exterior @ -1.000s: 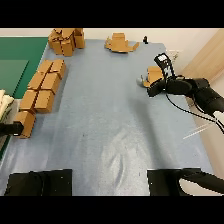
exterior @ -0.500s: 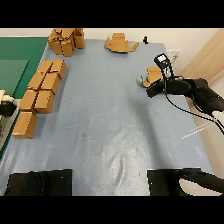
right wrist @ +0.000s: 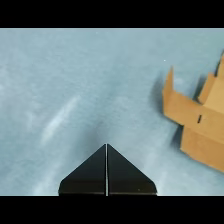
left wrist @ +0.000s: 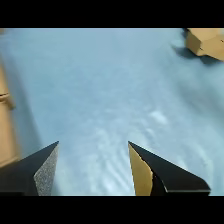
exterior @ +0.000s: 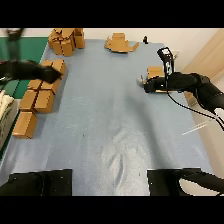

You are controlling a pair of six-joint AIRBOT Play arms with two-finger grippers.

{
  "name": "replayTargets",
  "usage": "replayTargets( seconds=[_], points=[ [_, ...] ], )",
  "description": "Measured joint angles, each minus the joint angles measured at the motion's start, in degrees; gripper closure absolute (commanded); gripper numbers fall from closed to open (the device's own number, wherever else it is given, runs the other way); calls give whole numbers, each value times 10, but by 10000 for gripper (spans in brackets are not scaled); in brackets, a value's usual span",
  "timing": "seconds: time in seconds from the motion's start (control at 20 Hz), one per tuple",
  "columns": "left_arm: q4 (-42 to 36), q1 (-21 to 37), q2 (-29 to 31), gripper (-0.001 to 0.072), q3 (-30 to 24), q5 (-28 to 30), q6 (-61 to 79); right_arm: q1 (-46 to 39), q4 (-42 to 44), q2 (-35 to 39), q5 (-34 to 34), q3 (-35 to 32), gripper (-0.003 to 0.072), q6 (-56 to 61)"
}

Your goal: Fold the box.

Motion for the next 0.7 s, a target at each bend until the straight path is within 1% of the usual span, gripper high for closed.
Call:
replayTargets(
  seconds=[0.05, 0.2, 0.25, 0.35, 0.45, 0.5, 0.7],
  points=[
    [0, -32, -46, 63, 35, -6, -5, 0, 10, 0, -19, 5, 681, 0],
    [3, -111, -182, 62, 168, -55, -21, -4, 35, 0, -87, 21, 682, 10],
    [3, -129, -221, 62, 215, -76, -28, -9, 40, 0, -109, 25, 681, 18],
    [3, -149, -280, 62, 294, -105, -48, -29, 50, -1, -152, 31, 681, 40],
    [4, -153, -316, 62, 349, -116, -70, -58, 57, -1, -180, 34, 682, 55],
    [4, -152, -326, 62, 365, -112, -77, -79, 62, -1, -190, 35, 682, 61],
    [1, -136, -347, 62, 399, -97, -93, -189, 91, -8, -201, 45, 674, 72]
  ],
)
